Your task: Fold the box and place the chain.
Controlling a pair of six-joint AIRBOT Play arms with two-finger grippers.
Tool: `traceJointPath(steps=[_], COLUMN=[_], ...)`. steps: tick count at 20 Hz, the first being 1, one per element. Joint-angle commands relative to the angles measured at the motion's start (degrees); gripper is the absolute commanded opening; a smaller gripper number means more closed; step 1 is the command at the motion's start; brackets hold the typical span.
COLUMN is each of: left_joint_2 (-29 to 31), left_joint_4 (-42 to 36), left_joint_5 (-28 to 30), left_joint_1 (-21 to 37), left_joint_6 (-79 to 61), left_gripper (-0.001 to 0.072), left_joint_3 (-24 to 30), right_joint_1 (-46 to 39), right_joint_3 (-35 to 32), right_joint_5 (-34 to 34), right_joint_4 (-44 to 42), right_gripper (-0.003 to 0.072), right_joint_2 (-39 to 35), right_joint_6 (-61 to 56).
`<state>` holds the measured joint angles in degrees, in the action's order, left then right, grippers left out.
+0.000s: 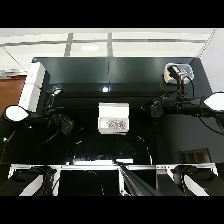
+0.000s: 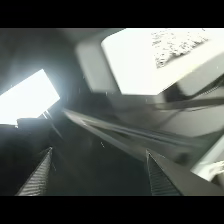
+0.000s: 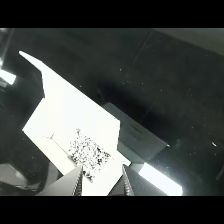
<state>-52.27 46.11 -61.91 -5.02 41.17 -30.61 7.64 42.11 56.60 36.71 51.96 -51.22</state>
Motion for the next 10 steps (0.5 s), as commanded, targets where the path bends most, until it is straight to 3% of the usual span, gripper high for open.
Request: traceJointPath(steps=[1, 4, 6, 8, 10], left_joint_2=[-1.03, -3.04, -6.75, -12.13, -16.79], left_joint_4=[-4.85, -4.90, -8.98, -13.77, -13.46], left_joint_5=[5.22, 11.74, 15.80, 15.06, 14.05], left_joint_1=[-2.49, -7.87, -10.84, -11.26, -11.23], left_joint_6=[-30.95, -47.12, -53.96, -58.73, -59.08], left_gripper=[0.0715, 0.0714, 0.0713, 0.0712, 0.0712], left_joint_3=[1.16, 1.16, 1.09, 0.15, -1.86], right_joint_1=[-0.02, -0.02, 0.00, -0.02, -0.02], right_joint_3=[0.00, 0.00, 0.00, 0.00, 0.00], right_joint_5=[-1.40, -2.43, -2.40, -2.43, -2.38], right_joint_4=[-0.04, -0.04, -0.04, -0.02, -0.04], right_gripper=[0.0289, 0.0290, 0.0290, 0.0290, 0.0290], right_joint_2=[-0.02, -0.02, -0.02, -0.02, -0.02], right_joint_6=[-0.44, -1.99, -2.03, -2.14, -2.14])
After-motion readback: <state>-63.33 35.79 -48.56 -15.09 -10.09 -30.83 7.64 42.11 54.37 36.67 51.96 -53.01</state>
